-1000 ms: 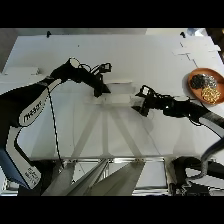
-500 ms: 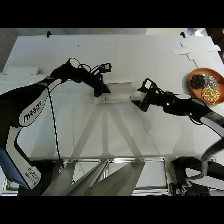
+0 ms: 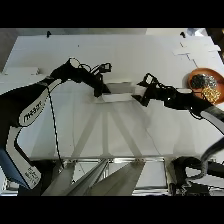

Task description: Fold the box and place the chain.

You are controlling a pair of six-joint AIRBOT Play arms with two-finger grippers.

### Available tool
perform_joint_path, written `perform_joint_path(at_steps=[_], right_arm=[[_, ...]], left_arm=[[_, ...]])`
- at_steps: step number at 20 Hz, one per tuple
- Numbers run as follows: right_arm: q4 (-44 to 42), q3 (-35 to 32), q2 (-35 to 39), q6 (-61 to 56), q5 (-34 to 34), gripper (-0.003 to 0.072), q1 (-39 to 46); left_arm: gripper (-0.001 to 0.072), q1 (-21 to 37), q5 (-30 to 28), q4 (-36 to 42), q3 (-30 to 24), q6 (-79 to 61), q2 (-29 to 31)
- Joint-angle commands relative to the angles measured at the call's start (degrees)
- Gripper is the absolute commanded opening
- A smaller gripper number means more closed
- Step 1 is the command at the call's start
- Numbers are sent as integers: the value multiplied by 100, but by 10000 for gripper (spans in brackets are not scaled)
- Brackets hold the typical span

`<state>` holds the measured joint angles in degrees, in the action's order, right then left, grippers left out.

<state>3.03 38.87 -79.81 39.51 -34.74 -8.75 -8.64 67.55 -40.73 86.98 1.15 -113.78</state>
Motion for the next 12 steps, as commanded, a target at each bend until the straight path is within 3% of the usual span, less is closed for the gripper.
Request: perform_joint_path(at_steps=[1, 7, 12], right_arm=[[177, 214, -118, 17, -131, 687, 22], [590, 562, -535, -216, -481, 687, 35], [1582, 1172, -1023, -1023, -1331, 687, 323]], left_arm=[[15, -2, 0, -2, -2, -2, -2], [15, -2, 0, -2, -2, -2, -2], [15, -2, 0, -2, -2, -2, -2]])
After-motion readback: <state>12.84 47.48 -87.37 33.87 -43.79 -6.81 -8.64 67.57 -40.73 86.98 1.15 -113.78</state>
